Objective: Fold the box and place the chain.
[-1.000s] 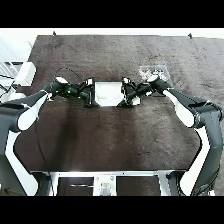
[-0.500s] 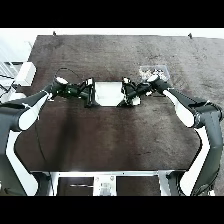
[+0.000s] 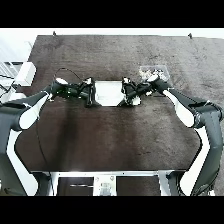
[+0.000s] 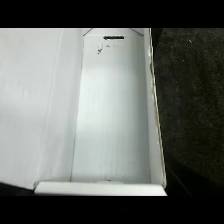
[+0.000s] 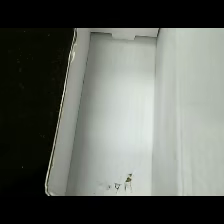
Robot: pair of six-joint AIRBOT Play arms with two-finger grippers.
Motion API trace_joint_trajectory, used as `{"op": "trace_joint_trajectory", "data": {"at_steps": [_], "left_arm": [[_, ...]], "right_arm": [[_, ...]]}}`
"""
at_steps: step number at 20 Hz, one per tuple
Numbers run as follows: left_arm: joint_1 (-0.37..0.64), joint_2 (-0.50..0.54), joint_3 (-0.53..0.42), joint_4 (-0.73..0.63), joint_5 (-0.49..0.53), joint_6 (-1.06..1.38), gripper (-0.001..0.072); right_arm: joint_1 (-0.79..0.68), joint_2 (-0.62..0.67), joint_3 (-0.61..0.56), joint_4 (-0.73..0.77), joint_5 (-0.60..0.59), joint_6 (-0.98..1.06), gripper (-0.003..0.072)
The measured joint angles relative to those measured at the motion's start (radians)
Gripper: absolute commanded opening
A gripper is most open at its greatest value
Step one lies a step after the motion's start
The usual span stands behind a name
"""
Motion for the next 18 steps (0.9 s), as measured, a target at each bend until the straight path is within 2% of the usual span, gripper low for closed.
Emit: {"op": "trace_joint_trajectory", "data": {"at_steps": [14, 16, 18], "left_arm": [[0.004, -0.011, 0.000, -0.019, 0.000, 0.053, 0.0708], [0.000, -0.011, 0.000, -0.018, 0.001, 0.064, 0.0659], [-0.007, -0.012, 0.000, -0.013, 0.008, 0.072, 0.0661]], "right_arm": [[0.000, 0.000, 0.000, 0.000, 0.001, -0.001, 0.0596], [0.000, 0.000, 0.000, 0.000, 0.001, -0.001, 0.0596], [0.000, 0.000, 0.000, 0.000, 0.002, -0.002, 0.0596]]}}
